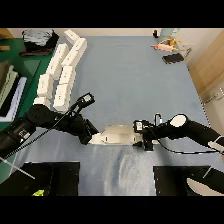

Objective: Fold the box.

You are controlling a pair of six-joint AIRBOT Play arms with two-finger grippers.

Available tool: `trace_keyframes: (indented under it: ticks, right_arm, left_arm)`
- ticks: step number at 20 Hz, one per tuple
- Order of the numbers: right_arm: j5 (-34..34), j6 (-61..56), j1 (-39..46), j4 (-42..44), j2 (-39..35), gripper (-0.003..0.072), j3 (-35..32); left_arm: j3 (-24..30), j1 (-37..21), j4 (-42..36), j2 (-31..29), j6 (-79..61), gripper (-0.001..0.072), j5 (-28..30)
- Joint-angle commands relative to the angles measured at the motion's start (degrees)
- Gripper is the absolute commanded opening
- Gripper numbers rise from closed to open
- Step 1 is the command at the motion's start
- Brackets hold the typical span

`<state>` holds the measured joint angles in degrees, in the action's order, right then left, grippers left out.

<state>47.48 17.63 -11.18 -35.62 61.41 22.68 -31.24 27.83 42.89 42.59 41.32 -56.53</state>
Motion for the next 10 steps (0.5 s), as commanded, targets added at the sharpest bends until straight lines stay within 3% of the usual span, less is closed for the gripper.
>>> trace_keyframes:
  ticks: [1,5,10]
  right_arm:
    - [0.04,-0.02,0.02,0.0,-0.04,0.0523,-0.02]
    - [0.04,-0.02,0.02,0.0,-0.04,0.0523,-0.02]
    - [0.02,-0.02,0.02,0.0,-0.04,0.0523,-0.02]
  left_arm:
    - [0.0,3.54,-3.85,-1.55,15.82,0.0012,-1.99]
    - [-1.07,10.27,-15.8,6.16,17.22,0.0012,11.41]
    - [-6.73,10.27,-20.39,17.11,21.14,0.0012,22.36]
